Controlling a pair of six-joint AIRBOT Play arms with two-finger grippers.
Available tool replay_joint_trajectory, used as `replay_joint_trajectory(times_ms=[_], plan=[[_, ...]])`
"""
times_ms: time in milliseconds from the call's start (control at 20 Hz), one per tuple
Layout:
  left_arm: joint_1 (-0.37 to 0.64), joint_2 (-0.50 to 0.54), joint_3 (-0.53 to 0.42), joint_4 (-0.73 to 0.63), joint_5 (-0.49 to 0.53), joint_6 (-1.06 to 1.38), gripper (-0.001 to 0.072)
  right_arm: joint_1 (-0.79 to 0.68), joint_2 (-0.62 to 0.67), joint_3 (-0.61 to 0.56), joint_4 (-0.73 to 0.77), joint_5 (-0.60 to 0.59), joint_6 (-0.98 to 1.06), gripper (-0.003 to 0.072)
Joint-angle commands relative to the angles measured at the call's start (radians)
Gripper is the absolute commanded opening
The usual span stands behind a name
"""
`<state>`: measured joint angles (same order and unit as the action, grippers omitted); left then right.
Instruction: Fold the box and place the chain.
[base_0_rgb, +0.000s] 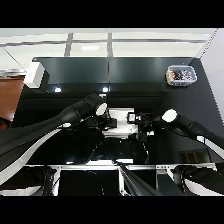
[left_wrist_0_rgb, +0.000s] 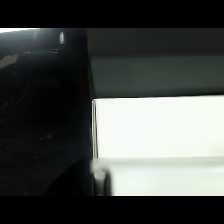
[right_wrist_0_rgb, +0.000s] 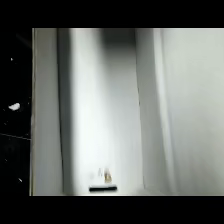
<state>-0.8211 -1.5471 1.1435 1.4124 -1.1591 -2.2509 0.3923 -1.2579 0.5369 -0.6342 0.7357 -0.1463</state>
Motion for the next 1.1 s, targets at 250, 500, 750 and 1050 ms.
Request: replay_joint_trajectory(times_ms=[250, 500, 750, 1050], plan=[[0.012, 0.002, 0.004, 0.049, -0.02, -0.001, 0.0029, -0.028, 0.158, 0.0, -0.086, 0.029, 0.05, 0.0706], [0.029, 0.002, 0.028, 0.058, -0.022, -0.001, 0.0029, -0.072, 0.189, -0.001, -0.096, 0.021, 0.033, 0.0706], [0.029, 0.002, 0.028, 0.097, -0.053, 0.0, 0.0029, -0.072, 0.16, -0.001, -0.011, 0.005, -0.059, 0.0705], [0.029, 0.002, 0.028, 0.094, -0.054, 0.0, 0.003, -0.072, 0.145, -0.001, 0.035, 0.061, -0.148, 0.0363]])
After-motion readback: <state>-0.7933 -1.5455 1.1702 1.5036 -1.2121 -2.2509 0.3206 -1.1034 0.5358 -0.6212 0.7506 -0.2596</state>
